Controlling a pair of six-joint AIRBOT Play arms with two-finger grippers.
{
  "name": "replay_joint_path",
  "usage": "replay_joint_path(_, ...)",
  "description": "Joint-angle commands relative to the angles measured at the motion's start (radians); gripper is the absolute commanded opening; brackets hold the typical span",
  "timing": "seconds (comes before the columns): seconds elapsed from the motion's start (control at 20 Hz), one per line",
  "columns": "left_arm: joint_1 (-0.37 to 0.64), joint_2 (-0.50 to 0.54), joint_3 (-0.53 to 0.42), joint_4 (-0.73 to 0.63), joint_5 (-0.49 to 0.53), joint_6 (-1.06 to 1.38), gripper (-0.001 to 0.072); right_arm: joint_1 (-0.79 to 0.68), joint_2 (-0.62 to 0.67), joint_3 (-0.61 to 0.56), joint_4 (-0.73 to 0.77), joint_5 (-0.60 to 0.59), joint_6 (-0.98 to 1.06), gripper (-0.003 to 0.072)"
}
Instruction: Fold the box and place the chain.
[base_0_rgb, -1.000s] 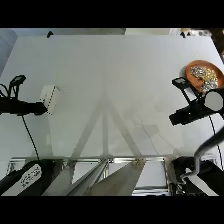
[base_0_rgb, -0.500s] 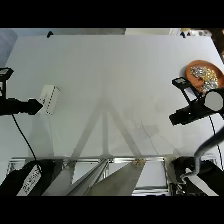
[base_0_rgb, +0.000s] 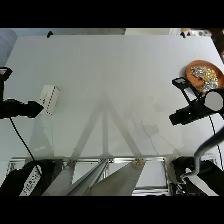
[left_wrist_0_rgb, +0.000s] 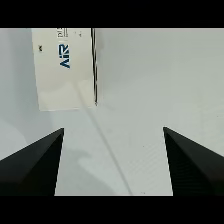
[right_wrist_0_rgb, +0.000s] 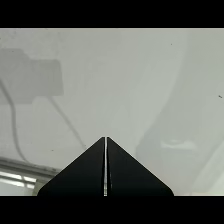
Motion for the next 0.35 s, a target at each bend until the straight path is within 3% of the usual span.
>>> replay_joint_path(0.0,-0.001,0.003,0.000,-0.022,0.009,0.000,0.0694,-0.001,0.001,0.000,0.000,0.000,0.000,0.0023)
replay_joint_path(0.3,-0.001,0.003,0.000,-0.036,0.029,0.000,0.0694,-0.001,0.001,0.000,0.000,0.000,0.000,0.0023)
